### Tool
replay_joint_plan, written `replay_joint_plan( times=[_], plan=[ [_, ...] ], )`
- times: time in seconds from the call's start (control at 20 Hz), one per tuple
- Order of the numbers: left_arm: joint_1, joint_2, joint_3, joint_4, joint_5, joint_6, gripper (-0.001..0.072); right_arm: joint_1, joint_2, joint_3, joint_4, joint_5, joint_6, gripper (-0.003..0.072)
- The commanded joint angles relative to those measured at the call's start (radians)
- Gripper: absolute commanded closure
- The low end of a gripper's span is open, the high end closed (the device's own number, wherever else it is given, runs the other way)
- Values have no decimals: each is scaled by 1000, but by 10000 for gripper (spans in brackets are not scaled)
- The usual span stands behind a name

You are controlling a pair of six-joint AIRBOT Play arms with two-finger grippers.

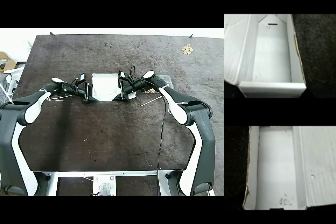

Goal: Fold the box and place the chain.

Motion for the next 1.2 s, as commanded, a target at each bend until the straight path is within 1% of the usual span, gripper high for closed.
replay_joint_plan(
  times=[0.0,0.05,0.1,0.15,0.2,0.25,0.3,0.4,1.15],
  plan=[
    [0,-2,0,9,8,-24,124,1,0,0,0,0,0,249],
    [0,-3,0,8,9,-24,124,1,0,0,0,0,0,249],
    [0,-3,0,9,9,-27,194,1,0,0,0,0,0,249],
    [0,-3,0,9,10,-27,245,1,0,0,0,0,0,250],
    [0,-3,0,10,17,-28,249,1,0,0,0,0,0,249],
    [0,-3,0,12,29,-34,389,1,0,0,0,0,0,249],
    [0,-3,0,12,43,-34,425,1,0,0,0,0,0,249],
    [0,-3,0,11,58,-34,426,1,0,0,0,0,0,250],
    [0,-3,0,10,58,-31,424,1,0,0,0,0,0,249]
  ],
)
